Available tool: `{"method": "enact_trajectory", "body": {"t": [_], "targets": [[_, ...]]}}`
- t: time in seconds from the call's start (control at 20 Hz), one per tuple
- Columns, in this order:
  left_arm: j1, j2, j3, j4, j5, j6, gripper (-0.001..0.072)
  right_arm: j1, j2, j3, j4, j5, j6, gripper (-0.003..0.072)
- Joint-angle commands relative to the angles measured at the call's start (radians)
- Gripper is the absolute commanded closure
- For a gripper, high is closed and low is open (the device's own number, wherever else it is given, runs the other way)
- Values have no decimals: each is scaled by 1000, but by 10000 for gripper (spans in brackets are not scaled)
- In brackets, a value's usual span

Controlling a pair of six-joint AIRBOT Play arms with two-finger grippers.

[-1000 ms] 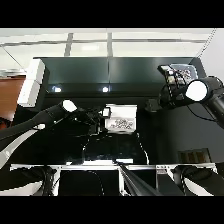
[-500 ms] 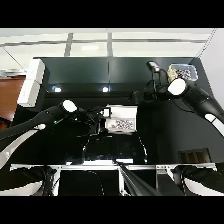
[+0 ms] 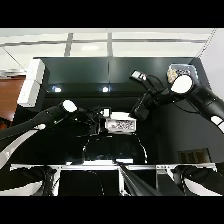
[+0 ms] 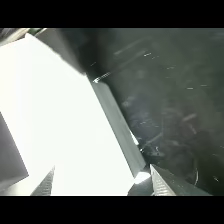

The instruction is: Fold the box and place the chain.

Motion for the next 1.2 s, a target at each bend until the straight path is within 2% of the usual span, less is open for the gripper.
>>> {"method": "enact_trajectory", "body": {"t": [0.0, 0.4, 0.45, 0.5, 0.55, 0.65, 1.15], "targets": [[0, -1, 1, 0, 0, 0, 356, 36, 2, -70, 19, -16, -198, -34], [0, -1, 1, 0, 0, 0, 356, 55, 1, -83, 14, -74, -243, -34], [0, -1, 1, 0, 0, 0, 356, 57, 1, -83, 13, -74, -244, 44], [0, -1, 1, 0, 0, 0, 356, 57, 1, -83, 13, -70, -243, 157], [0, -1, 1, 0, 0, 0, 356, 57, 1, -83, 13, -67, -243, 212], [0, -1, 1, 0, 0, 0, 356, 57, 1, -83, 9, -56, -243, 434], [0, -1, 1, 0, 0, 0, 356, 57, 0, -85, 8, -43, -243, 443]]}}
